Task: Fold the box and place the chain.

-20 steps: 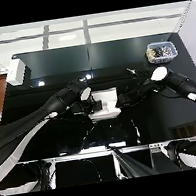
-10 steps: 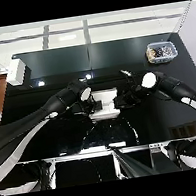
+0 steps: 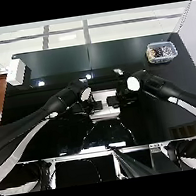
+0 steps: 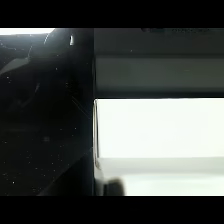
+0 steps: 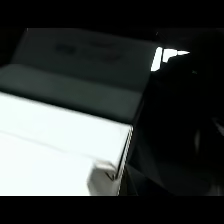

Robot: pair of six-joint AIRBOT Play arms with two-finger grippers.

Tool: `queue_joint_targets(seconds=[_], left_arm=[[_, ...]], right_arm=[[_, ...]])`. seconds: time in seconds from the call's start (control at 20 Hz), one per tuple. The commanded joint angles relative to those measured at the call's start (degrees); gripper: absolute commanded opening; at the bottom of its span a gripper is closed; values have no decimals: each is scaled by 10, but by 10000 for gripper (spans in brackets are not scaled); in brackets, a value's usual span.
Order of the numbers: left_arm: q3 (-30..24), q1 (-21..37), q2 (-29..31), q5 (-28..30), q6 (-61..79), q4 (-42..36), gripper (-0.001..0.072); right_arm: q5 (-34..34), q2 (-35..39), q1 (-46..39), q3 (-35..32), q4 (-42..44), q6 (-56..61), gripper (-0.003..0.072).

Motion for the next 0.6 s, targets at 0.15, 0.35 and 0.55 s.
queue_joint_targets(seconds=[0.15,0.35,0.55], left_arm=[[0,0,-1,-1,0,0,31],[0,0,-1,0,0,1,31],[0,0,-1,0,0,1,31]], right_arm=[[52,-40,35,36,-71,99,310],[59,-41,34,36,-77,100,239],[62,-44,35,29,-79,104,231]])
